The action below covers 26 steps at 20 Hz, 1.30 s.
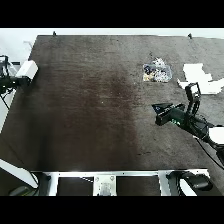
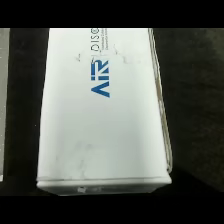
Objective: Fold the box and place the chain.
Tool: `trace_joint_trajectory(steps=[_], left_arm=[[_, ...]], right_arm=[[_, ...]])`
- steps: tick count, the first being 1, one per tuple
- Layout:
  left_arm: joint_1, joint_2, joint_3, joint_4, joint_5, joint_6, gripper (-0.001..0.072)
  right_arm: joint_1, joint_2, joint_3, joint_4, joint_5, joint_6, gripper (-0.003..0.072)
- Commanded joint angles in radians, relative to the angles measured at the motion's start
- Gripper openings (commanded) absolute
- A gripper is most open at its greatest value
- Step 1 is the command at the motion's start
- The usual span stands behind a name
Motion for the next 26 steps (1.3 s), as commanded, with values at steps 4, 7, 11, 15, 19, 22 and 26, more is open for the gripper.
trace_joint_trajectory(steps=[4, 7, 11, 15, 19, 22, 26], left_arm=[[0.004, -0.031, 0.001, 0.005, 0.108, 0.054, 0.0279], [0.004, -0.030, 0.002, 0.008, 0.110, 0.112, 0.0720], [0.004, -0.021, 0.002, 0.009, 0.084, 0.121, 0.0720], [0.004, 0.062, 0.005, 0.023, 0.027, 0.121, 0.0720], [0.004, 0.191, 0.005, 0.042, -0.007, 0.116, 0.0673], [0.004, 0.305, 0.005, -0.009, -0.154, 0.148, 0.0015], [-0.046, 0.496, -0.142, -0.346, -0.158, 0.385, 0.0012]], right_arm=[[0.000, 0.000, 0.000, 0.022, -0.005, 0.006, 0.0013], [0.000, 0.000, 0.000, 0.022, -0.007, 0.006, 0.0012], [0.000, 0.000, 0.000, 0.022, -0.008, 0.006, 0.0049], [0.000, 0.000, 0.000, 0.022, -0.008, 0.006, 0.0349], [0.000, 0.001, 0.000, 0.021, -0.008, 0.006, 0.0340], [0.000, 0.010, 0.000, 0.021, -0.026, -0.010, 0.0012], [0.001, 0.047, 0.000, 0.005, -0.166, -0.016, 0.0010]])
